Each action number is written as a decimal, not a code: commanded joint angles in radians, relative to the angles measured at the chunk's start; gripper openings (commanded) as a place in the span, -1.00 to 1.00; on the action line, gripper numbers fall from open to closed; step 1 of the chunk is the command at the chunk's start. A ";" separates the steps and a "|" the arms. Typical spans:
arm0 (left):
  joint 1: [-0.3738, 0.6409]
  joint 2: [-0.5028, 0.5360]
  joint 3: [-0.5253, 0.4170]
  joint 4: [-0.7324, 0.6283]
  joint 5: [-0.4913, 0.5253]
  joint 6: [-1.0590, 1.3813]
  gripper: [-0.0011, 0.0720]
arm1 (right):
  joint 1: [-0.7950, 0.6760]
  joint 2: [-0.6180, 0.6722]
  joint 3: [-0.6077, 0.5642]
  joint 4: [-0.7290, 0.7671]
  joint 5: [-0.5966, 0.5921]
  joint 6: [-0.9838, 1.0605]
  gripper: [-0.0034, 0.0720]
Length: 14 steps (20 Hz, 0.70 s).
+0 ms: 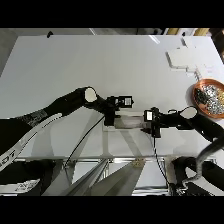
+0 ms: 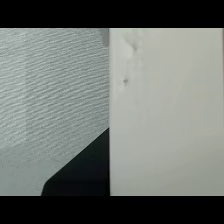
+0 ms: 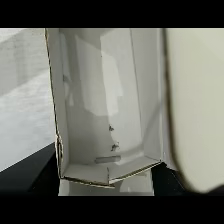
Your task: Fold the box and place the chain.
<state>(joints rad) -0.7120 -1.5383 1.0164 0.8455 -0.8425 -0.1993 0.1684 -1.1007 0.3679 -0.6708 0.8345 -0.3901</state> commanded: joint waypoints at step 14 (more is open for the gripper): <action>0.000 0.000 0.000 0.000 0.000 0.000 -0.94 | 0.001 -0.028 -0.001 0.050 -0.003 -0.004 0.71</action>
<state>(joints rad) -0.7124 -1.5383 1.0164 0.8455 -0.8417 -0.1993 0.1692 -1.1278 0.3668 -0.6277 0.8356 -0.3931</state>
